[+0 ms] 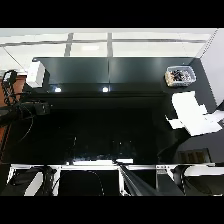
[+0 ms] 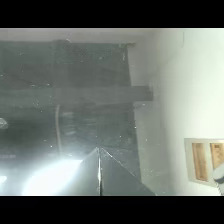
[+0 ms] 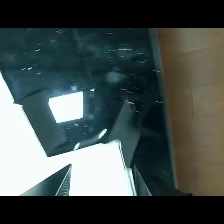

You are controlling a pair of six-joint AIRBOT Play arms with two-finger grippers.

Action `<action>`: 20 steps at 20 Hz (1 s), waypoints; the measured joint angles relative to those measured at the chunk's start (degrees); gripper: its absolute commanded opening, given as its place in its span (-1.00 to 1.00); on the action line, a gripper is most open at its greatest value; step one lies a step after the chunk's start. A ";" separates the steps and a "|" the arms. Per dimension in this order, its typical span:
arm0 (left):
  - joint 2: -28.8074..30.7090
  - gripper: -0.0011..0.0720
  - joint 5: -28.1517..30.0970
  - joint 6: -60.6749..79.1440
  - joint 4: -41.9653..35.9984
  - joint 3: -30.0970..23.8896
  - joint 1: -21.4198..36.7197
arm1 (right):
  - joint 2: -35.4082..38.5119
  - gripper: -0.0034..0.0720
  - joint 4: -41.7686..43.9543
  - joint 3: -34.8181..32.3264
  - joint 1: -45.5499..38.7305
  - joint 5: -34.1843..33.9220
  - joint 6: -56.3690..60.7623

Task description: Fold the box and place the chain.

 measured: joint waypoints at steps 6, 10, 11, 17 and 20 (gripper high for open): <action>-0.24 -0.91 -0.07 0.00 -0.50 0.00 0.00 | -0.66 -0.88 -2.84 1.68 2.23 0.79 -0.46; -0.24 -0.91 -0.07 0.00 -0.61 0.00 0.00 | 4.20 -0.88 3.63 -0.85 3.06 2.25 -0.48; -0.24 -0.91 -0.07 0.00 -0.61 0.00 0.00 | 6.05 -0.88 5.62 -2.14 3.50 2.23 -0.48; -0.24 -0.91 -0.31 0.00 -0.61 0.00 0.00 | 19.74 -0.88 20.59 -11.54 7.72 -0.76 0.74; -0.24 -0.91 -1.57 0.00 -0.63 0.00 0.00 | 27.39 -0.88 25.79 -17.55 13.20 -2.78 1.55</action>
